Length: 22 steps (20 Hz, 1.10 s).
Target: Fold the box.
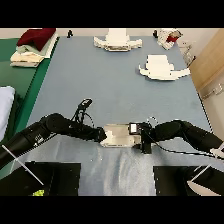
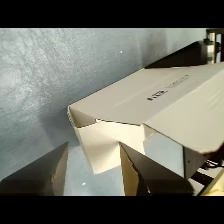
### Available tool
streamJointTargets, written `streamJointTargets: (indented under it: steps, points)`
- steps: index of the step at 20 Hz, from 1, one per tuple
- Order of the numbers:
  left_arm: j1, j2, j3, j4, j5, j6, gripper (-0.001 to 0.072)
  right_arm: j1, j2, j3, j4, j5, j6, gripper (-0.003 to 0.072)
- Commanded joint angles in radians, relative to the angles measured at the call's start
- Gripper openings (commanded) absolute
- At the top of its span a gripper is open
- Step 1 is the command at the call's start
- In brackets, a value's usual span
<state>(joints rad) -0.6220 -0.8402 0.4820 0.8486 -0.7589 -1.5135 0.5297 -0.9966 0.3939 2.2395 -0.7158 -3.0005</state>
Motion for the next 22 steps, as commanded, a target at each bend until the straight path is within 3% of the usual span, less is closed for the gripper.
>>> streamJointTargets:
  steps: [1,5,9,15,19,21,22]
  points:
    - [-0.123,-0.045,0.069,0.222,0.02,-0.288,0.046,0.0,0.0,0.0,0.0,0.0,0.0,0.0512]
    - [-0.258,-0.134,0.158,0.427,-0.012,-0.549,0.046,0.0,0.0,0.0,0.0,0.0,0.0,0.0512]
    - [-0.34,-0.22,0.242,0.538,-0.102,-0.734,0.046,0.0,0.0,0.0,0.0,0.0,0.0,0.0512]
    - [-0.421,-0.339,0.367,0.578,-0.211,-0.862,0.046,0.0,0.0,0.0,0.0,0.0,0.0,0.0512]
    - [-0.432,-0.352,0.387,0.602,-0.262,-0.953,0.0459,0.0,0.0,0.0,0.0,0.0,0.0,0.0512]
    - [-0.432,-0.352,0.387,0.611,-0.267,-0.977,0.0369,0.0,0.0,0.0,0.0,0.0,0.0,0.0512]
    - [-0.432,-0.355,0.387,0.616,-0.266,-0.994,0.037,0.0,0.0,0.0,0.0,0.0,0.0,0.0512]
